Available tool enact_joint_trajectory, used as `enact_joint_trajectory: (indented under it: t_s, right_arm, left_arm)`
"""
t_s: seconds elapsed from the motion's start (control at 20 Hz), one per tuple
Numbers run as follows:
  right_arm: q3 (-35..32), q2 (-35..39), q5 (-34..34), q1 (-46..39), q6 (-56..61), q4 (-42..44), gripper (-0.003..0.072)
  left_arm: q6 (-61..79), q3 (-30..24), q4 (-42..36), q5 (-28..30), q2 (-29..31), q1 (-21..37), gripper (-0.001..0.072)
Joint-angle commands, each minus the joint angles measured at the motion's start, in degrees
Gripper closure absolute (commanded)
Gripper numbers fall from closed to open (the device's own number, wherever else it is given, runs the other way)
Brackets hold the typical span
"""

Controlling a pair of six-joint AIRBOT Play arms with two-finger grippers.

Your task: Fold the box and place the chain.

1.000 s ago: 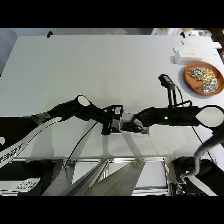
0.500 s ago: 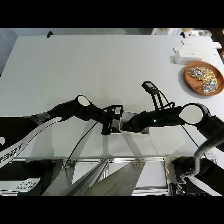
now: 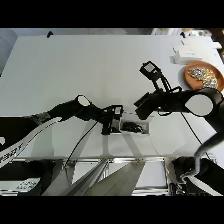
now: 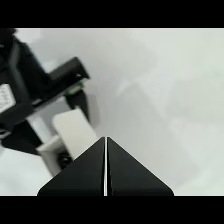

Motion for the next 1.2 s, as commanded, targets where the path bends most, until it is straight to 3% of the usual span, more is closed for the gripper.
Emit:
enact_joint_trajectory:
  t_s: [0.0, 0.5, 0.7, 0.85, 0.95, 1.15]
  right_arm:
    - [0.76, -2.23, 0.42, -0.83, -0.44, -6.40, 0.0670]
    - [-3.30, -6.56, 2.10, -1.75, -7.48, -5.18, 0.0674]
    - [-4.26, -6.56, 3.65, -2.73, -15.19, 4.61, 0.0674]
    - [-4.26, -6.56, 4.52, -2.73, -18.32, 6.21, 0.0670]
    - [-4.28, -6.56, 6.58, -2.73, -21.20, 6.19, 0.0570]
    - [-4.28, -6.56, 11.06, -2.73, -24.96, 6.47, 0.0529]
  left_arm:
    - [0.00, 0.04, 0.02, 0.00, -0.02, 0.00, 0.0501]
    - [0.00, 0.04, 0.02, 0.00, -0.02, 0.00, 0.0501]
    - [0.00, 0.04, 0.02, 0.00, -0.02, 0.00, 0.0501]
    - [0.00, 0.04, 0.02, 0.00, -0.02, 0.00, 0.0501]
    - [0.00, 0.04, 0.02, 0.00, -0.02, 0.00, 0.0501]
    - [0.00, 0.04, 0.02, 0.00, -0.02, 0.00, 0.0501]
